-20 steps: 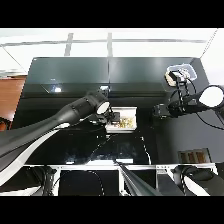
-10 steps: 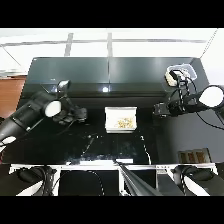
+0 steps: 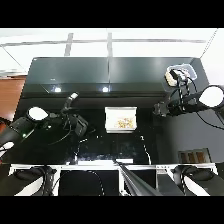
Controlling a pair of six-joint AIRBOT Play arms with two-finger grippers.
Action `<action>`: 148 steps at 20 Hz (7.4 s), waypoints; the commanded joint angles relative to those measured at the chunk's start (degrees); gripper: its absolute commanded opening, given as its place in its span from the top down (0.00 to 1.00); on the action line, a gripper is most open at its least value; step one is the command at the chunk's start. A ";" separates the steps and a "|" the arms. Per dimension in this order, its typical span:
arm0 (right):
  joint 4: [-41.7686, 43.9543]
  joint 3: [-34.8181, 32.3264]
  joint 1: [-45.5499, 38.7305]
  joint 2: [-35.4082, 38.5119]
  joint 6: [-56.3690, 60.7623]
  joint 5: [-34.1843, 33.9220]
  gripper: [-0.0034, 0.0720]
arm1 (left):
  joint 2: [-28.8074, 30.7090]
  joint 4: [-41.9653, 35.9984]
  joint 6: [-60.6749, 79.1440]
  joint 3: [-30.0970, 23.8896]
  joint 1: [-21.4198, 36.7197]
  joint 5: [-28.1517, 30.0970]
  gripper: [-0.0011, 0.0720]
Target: Fold the box and place the chain.
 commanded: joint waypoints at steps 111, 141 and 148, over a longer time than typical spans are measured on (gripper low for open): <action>24.24 -7.30 9.25 -8.44 -67.65 -6.32 0.60 | -17.77 -3.08 39.82 11.47 -14.78 9.35 0.42; 32.59 -3.65 8.09 -12.55 -29.18 -5.33 0.93 | -17.70 -3.04 39.82 11.47 -14.75 9.09 0.43; 14.29 0.04 -12.28 6.03 -25.77 5.38 0.93 | -9.07 14.53 19.26 12.83 -14.47 6.60 0.00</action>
